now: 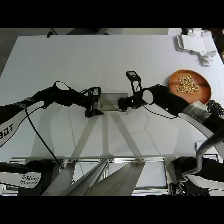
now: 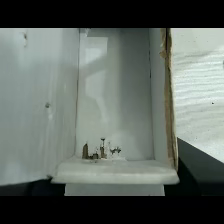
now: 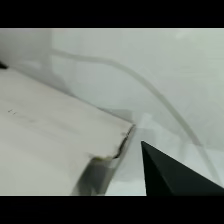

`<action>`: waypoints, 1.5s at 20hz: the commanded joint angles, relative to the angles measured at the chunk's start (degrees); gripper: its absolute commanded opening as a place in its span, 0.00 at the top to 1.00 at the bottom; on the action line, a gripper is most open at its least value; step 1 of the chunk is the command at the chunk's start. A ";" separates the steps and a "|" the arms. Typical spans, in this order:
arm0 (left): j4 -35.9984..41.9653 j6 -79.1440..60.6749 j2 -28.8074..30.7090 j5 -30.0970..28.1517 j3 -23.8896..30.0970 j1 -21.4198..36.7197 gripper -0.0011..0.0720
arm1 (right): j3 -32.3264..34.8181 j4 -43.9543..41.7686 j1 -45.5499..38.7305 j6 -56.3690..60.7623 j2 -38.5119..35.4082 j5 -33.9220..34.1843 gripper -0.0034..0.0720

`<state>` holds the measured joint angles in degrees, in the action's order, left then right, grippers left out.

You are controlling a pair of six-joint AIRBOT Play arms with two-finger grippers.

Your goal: Fold the box and place the chain.

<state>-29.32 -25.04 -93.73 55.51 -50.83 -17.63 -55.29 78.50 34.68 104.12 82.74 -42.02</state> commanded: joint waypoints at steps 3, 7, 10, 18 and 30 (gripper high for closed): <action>-0.02 0.00 -0.04 0.00 0.02 0.02 0.60 | -7.30 11.52 3.41 12.68 6.71 -10.27 0.37; 0.00 0.00 -0.04 0.00 0.02 0.02 0.60 | -10.49 11.54 5.05 19.45 8.98 -9.05 0.78; 0.00 0.00 -0.04 -0.02 0.02 0.02 0.60 | -10.51 11.50 5.49 22.53 9.16 -7.74 0.94; 0.02 0.00 -0.04 0.00 0.02 0.02 0.60 | -10.49 10.78 4.74 14.19 0.55 -9.53 0.08; 0.11 0.00 -0.04 0.02 0.02 0.02 0.60 | -10.47 14.45 -37.64 -7.43 -12.87 -17.31 0.03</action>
<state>-29.23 -25.06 -93.76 55.55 -50.83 -17.63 -65.76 90.15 8.82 101.43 69.73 -60.42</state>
